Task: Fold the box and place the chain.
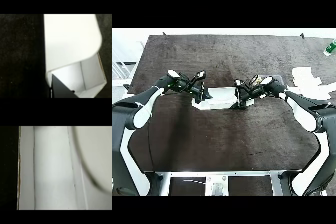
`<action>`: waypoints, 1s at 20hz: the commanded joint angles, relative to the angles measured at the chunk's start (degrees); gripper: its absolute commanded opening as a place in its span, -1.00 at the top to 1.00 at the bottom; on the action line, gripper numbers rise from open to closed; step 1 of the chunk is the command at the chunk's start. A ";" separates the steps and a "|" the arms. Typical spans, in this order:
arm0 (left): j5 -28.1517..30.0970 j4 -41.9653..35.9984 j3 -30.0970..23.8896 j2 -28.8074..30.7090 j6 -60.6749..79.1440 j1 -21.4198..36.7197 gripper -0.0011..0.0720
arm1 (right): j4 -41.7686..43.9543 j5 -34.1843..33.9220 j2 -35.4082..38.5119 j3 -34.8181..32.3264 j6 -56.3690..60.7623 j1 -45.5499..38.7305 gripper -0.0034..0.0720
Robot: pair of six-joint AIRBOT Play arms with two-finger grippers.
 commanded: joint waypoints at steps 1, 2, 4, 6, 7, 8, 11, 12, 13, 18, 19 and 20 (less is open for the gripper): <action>-0.04 0.00 0.07 0.02 -0.02 0.07 0.92 | 0.02 0.00 0.00 0.02 0.00 0.04 -0.63; -0.09 0.00 0.07 0.02 -0.02 0.07 0.92 | 0.02 0.00 0.00 0.02 0.00 0.04 -0.63; -0.15 0.00 0.07 0.02 -0.02 0.07 0.92 | 0.02 0.00 0.00 0.02 0.00 0.04 -0.63; -0.17 0.04 0.07 0.02 0.07 0.07 0.91 | 0.02 0.00 0.00 0.02 0.00 0.04 -0.63; -0.44 0.09 0.26 0.02 0.11 0.07 0.85 | 0.02 0.00 0.00 0.02 0.00 0.04 -0.63; -0.63 0.09 0.37 0.02 0.07 0.09 0.23 | 0.02 0.00 0.00 0.02 0.00 0.04 -0.63; -1.05 0.04 0.46 0.04 0.07 0.20 -0.12 | 0.02 0.00 0.00 0.02 0.00 0.04 -0.63; -2.27 0.37 0.90 0.04 0.04 0.33 -0.12 | 0.02 0.00 0.00 0.02 0.00 0.04 -0.63; -4.68 0.55 1.70 0.04 -0.02 0.81 -0.12 | 0.02 0.00 0.00 0.02 0.00 0.04 -0.63; -13.51 0.59 7.30 0.04 -4.59 5.77 -0.12 | 0.02 0.00 0.00 0.00 0.00 0.04 -0.63; -14.03 0.52 8.31 0.04 -5.64 7.06 -0.11 | 0.02 0.00 0.00 0.00 0.00 0.04 -0.63; -14.47 0.44 9.18 0.04 -6.27 8.15 -0.11 | 0.02 0.00 0.00 0.00 0.00 0.04 -0.63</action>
